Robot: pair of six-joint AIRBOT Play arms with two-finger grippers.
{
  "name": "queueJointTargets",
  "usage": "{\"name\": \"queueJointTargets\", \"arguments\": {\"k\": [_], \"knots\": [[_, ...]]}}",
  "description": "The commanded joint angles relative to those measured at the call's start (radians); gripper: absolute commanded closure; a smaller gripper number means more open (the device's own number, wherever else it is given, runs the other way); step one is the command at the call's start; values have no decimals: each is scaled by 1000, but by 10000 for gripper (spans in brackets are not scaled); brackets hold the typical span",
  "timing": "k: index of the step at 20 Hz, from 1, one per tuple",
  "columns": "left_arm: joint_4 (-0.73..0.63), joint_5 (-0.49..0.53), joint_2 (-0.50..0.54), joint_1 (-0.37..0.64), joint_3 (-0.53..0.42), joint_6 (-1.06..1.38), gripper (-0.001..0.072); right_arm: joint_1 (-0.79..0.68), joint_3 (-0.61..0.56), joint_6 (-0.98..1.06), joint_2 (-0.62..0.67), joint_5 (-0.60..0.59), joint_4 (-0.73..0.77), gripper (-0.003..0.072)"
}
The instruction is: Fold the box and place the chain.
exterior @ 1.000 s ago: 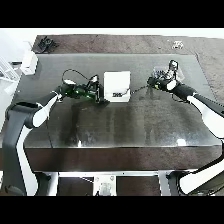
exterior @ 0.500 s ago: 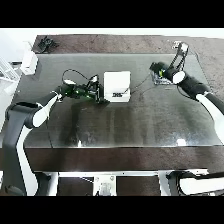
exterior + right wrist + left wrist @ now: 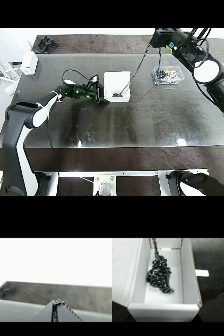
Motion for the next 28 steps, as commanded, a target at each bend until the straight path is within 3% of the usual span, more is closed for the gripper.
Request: {"name": "queueJointTargets", "arguments": {"k": [1, 10, 17, 28], "knots": [[0, 0, 0, -1, 1, 0, 232, 104, 13, -40, 49, -8, -2, 680], [0, 0, 0, -1, 1, 0, 232, 227, 13, -68, 7, -57, 5, 681], [0, 0, 0, -1, 1, 0, 232, 227, 6, 71, -146, -35, 11, 680], [0, 0, 0, -1, 1, 0, 232, 224, -102, 195, -323, -35, 11, 681]]}}
